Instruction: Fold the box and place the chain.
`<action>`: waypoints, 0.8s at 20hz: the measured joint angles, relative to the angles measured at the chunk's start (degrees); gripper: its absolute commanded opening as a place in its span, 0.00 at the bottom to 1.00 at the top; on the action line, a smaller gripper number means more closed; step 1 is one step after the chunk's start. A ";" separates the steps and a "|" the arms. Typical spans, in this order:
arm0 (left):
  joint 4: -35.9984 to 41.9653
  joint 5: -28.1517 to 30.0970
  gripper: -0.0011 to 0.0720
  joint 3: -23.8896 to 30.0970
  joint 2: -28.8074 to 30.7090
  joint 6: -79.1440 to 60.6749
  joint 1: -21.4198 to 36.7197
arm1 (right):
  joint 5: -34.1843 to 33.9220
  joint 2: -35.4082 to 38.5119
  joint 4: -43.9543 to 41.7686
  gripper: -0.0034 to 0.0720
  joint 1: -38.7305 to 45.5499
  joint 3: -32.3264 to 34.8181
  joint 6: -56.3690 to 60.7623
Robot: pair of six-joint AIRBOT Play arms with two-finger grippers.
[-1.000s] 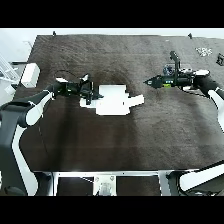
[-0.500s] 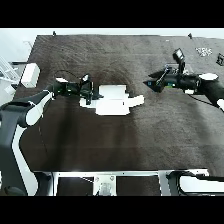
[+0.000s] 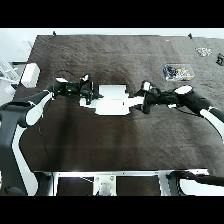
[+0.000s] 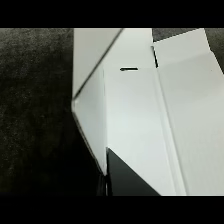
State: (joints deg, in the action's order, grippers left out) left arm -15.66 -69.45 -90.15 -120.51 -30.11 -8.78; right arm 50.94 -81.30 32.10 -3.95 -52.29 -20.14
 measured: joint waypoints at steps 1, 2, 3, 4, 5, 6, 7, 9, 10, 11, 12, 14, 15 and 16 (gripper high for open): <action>0.00 0.00 0.04 0.00 0.00 0.02 0.02 | 0.00 0.04 0.20 0.87 -0.83 0.44 -0.33; 0.00 0.00 0.04 -0.02 0.00 0.02 0.02 | -0.04 0.04 0.61 0.87 -1.38 0.94 -0.61; 0.02 0.00 0.04 -0.02 0.00 0.02 0.00 | -0.11 0.02 0.96 0.87 -1.97 1.53 -0.76; 0.02 0.00 0.04 0.00 0.00 0.04 0.02 | -0.11 0.02 0.98 0.87 -2.73 2.16 -0.94; 0.02 0.00 0.04 0.00 0.00 0.04 0.00 | 0.00 0.04 1.16 0.87 -3.61 2.91 -1.07; 0.04 0.00 0.04 0.00 0.00 0.04 0.00 | -0.26 0.02 1.33 0.87 -4.44 3.54 -1.18; 0.04 0.02 0.04 0.00 0.00 0.04 0.00 | -0.94 0.04 1.36 0.87 -5.38 4.11 -1.29; 0.09 0.02 0.04 0.00 0.00 0.07 0.00 | -1.97 0.00 1.36 0.87 -7.06 4.90 -1.46; 0.11 0.02 0.04 0.00 0.00 0.07 0.00 | -2.38 -0.13 1.33 0.87 -7.78 5.11 -1.49; 0.11 0.02 0.04 0.00 0.00 0.07 0.00 | -2.86 -0.46 1.31 0.87 -8.39 5.31 -1.51; 0.13 0.02 0.04 0.00 0.00 0.07 0.00 | -3.43 -0.87 1.16 0.87 -8.90 5.42 -1.51; 0.17 0.02 0.04 0.00 0.00 0.09 0.00 | -5.49 -1.88 0.24 0.87 -9.60 5.57 -1.57; 0.20 0.02 0.04 0.00 0.00 0.09 0.00 | -6.86 -2.27 -0.26 0.87 -9.81 5.62 -1.79; 0.20 0.02 0.04 0.00 0.00 0.09 0.00 | -7.93 -2.56 -0.94 0.87 -9.97 5.62 -2.21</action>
State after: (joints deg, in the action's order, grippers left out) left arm -15.46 -69.43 -90.15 -120.51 -30.02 -8.78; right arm 43.00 -83.85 31.16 -13.91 -46.68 -22.35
